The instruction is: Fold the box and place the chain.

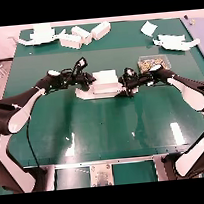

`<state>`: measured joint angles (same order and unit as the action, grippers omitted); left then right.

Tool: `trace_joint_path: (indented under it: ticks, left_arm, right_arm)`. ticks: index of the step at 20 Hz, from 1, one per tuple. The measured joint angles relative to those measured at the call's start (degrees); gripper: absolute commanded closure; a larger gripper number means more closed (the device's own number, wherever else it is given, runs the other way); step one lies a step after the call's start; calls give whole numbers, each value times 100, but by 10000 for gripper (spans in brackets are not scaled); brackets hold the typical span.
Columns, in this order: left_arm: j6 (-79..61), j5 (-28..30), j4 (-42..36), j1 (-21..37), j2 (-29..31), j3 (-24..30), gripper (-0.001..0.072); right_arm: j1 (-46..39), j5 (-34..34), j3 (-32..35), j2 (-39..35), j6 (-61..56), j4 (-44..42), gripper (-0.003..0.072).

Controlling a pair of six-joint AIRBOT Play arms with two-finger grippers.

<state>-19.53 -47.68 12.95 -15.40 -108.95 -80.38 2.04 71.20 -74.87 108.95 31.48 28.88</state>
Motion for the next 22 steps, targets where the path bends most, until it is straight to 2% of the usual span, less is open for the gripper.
trace_joint_path:
  ticks: [11,14,17,19,20,21,22]
  left_arm:
    - [17,-122,162,7,-7,-4,690]
    - [-7,-166,184,17,44,-149,689]
    - [-22,-538,177,120,236,-396,688]
    - [-24,-1032,177,251,446,-514,685]
    - [-26,-1285,181,326,546,-549,440]
    - [-22,-1547,216,417,645,-575,166]
    - [22,-1775,271,507,728,-595,105]
  right_arm:
    - [0,0,0,0,11,13,92]
    - [0,-2,0,0,15,11,92]
    - [0,-2,0,0,17,9,92]
    - [0,-2,0,0,17,9,92]
    - [0,-2,0,0,17,9,92]
    - [0,-2,0,0,17,9,92]
    - [0,-2,0,0,15,9,92]
